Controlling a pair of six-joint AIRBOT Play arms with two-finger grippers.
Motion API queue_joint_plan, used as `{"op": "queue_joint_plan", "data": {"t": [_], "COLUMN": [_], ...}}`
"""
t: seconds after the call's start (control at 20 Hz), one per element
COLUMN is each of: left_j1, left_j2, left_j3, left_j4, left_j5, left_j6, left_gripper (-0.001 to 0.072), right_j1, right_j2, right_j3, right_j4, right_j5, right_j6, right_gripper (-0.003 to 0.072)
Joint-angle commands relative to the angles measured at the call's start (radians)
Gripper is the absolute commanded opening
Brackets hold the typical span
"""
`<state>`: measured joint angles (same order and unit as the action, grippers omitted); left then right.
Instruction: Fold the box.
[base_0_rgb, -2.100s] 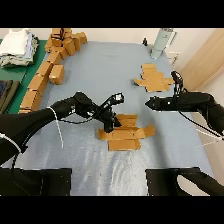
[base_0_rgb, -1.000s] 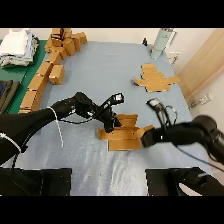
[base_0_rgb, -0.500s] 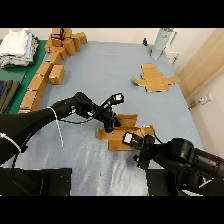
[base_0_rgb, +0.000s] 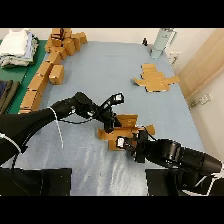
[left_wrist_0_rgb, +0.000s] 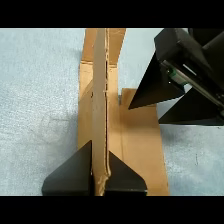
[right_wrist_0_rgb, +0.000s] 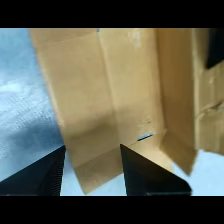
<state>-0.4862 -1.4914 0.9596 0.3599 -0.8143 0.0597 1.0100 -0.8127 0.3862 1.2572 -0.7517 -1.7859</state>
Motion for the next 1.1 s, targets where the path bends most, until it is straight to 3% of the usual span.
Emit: {"op": "queue_joint_plan", "data": {"t": [0.0,0.25,0.65,0.7,0.8,1.05], "left_j1": [0.0,0.0,0.0,0.0,0.0,0.0], "left_j2": [-0.001,-0.001,-0.001,-0.001,-0.001,-0.001], "left_j3": [0.0,0.0,0.0,0.0,0.0,0.0], "left_j4": [0.0,-0.001,-0.001,-0.001,-0.001,-0.001], "left_j5": [0.001,0.0,0.0,0.0,0.0,0.0], "left_j6": [0.0,0.0,0.0,0.0,0.0,0.0], "left_gripper": [0.0013,0.0013,0.0013,0.0013,0.0013,0.0013], "right_j1": [0.001,-0.004,-0.007,-0.017,-0.064,-0.217], "right_j2": [0.005,0.031,0.029,0.03,0.047,0.112], "right_j3": [0.016,0.047,0.047,0.054,0.058,0.055], "right_j4": [-0.06,-0.162,-0.114,-0.13,-0.119,0.05], "right_j5": [0.024,0.03,0.009,-0.007,-0.019,-0.015], "right_j6": [0.015,0.162,0.167,0.196,0.231,-0.09], "right_gripper": [0.0529,0.0529,0.0549,0.072,0.072,0.072]}}
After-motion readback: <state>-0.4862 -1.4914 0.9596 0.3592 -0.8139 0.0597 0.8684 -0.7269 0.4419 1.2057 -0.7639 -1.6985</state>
